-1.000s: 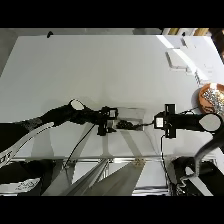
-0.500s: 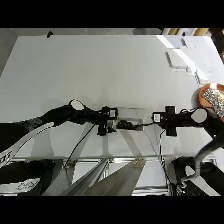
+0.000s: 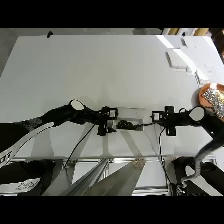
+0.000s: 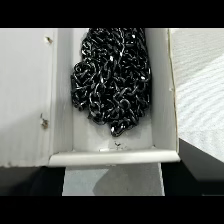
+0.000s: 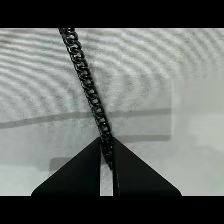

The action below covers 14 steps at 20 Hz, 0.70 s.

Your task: Fold the box and place the chain.

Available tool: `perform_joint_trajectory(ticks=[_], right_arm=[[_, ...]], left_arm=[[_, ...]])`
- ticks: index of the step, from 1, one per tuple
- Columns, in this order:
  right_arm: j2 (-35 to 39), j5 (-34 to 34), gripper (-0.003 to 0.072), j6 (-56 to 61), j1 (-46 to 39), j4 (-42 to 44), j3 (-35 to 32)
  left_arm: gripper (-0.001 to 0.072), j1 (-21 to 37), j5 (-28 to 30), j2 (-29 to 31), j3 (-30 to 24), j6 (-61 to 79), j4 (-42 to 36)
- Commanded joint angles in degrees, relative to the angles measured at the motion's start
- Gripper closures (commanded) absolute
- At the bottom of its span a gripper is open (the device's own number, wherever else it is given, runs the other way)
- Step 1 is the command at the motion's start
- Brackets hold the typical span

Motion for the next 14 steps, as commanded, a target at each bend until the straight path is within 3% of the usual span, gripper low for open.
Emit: perform_joint_trajectory(ticks=[1,5,8,11,14], right_arm=[[7.80,3.98,0.0666,0.04,0.04,1.03,0.15],[20.00,7.52,0.0666,0.00,0.72,15.39,0.13],[21.68,10.27,0.0666,-0.02,5.57,25.44,0.11],[20.17,5.18,0.0666,0.02,14.23,29.70,-0.22],[16.70,-5.88,0.0666,0.02,23.71,34.40,-0.26]], left_arm=[[0.0437,0.04,0.00,-0.04,0.04,0.02,0.00],[0.0437,0.04,0.02,-0.04,0.04,0.02,0.02],[0.0437,0.04,-0.13,-0.04,0.04,0.02,0.02],[0.0437,0.04,-0.13,-0.04,0.04,0.02,0.00],[0.0437,0.04,-0.13,-0.04,0.04,0.02,0.02]])
